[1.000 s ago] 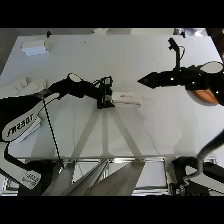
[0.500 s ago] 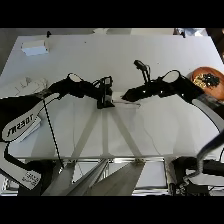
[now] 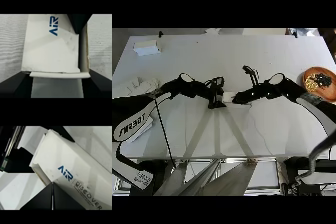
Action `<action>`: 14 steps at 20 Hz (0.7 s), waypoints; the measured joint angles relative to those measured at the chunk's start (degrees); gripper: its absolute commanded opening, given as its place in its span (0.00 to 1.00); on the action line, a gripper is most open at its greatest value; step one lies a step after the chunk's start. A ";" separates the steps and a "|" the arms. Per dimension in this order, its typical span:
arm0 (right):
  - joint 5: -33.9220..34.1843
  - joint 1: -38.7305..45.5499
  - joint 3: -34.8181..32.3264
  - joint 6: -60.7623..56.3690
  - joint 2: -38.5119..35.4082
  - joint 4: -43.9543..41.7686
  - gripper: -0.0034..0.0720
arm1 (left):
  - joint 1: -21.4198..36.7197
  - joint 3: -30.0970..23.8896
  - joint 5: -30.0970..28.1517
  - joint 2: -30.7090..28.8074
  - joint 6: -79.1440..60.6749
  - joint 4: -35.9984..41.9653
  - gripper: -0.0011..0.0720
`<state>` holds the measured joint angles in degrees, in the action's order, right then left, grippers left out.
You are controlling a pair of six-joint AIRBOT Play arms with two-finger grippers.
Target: Fold the box and place the chain.
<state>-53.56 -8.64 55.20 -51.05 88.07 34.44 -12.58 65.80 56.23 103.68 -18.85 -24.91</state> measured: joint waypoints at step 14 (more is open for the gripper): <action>2.23 6.71 0.00 0.07 -15.26 2.08 0.06 | -0.04 0.00 -0.04 0.00 0.00 0.04 0.40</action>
<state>-51.33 -1.93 55.20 -50.98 72.82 36.51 -12.62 65.80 56.18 103.68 -18.85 -24.86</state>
